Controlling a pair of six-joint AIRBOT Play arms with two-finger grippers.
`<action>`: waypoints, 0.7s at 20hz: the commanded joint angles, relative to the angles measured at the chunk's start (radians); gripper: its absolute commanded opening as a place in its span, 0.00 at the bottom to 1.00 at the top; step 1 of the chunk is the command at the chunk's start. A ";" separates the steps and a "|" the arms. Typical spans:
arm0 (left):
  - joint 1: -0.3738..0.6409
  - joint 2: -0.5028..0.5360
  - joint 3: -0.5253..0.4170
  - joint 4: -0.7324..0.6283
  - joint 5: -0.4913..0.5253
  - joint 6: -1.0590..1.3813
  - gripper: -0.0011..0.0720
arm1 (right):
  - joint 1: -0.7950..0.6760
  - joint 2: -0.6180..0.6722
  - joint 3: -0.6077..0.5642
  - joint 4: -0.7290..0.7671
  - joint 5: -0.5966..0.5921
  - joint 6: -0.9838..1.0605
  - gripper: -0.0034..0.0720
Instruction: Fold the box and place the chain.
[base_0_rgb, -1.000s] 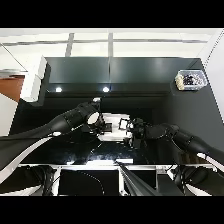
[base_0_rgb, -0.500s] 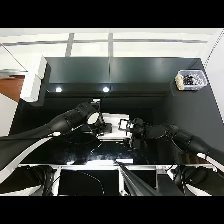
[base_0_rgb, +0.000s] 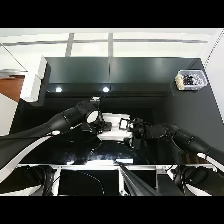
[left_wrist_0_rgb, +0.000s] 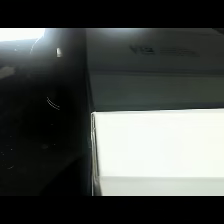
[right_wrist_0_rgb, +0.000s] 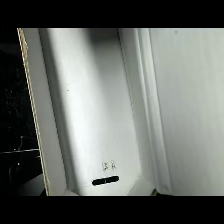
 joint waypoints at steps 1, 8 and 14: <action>-0.008 -0.014 0.001 0.000 -0.018 0.000 0.06 | 0.001 0.000 0.000 0.001 0.000 0.000 0.66; -0.013 -0.016 0.005 0.016 -0.020 0.000 0.57 | 0.001 0.000 0.000 0.001 0.000 0.000 0.66; -0.013 -0.016 0.009 0.017 -0.040 0.000 0.58 | 0.001 0.000 0.000 0.001 0.000 0.000 0.66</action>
